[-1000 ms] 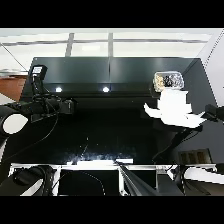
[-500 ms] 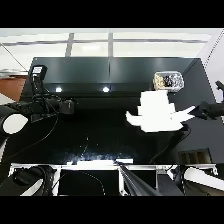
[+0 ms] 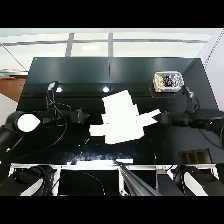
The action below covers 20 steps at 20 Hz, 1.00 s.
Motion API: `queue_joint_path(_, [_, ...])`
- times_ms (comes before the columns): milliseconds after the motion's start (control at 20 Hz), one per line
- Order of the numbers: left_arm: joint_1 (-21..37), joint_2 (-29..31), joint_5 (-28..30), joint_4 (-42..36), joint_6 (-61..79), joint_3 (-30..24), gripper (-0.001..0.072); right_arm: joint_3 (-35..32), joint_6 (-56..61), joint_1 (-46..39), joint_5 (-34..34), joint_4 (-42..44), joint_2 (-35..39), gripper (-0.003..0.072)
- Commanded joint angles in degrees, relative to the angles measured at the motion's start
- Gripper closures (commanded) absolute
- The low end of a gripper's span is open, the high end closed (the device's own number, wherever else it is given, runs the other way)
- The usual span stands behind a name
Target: Fold the box and place the chain.
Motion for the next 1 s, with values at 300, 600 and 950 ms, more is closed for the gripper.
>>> queue_joint_path(300, [14.9,-20.6,-9.2,-46.9,52.2,-5.3,0.0010,-6.5,5.3,17.1,10.1,2.5,8.7,0.0659])
queue_joint_path(600, [12.8,-32.8,-20.0,-53.0,72.0,-4.5,0.0011,-6.5,5.5,18.2,11.5,2.5,8.7,0.0659])
queue_joint_path(950, [13.0,-37.8,-31.9,-53.1,85.5,0.1,0.0026,-6.4,6.1,18.2,10.7,2.1,8.7,0.0659])
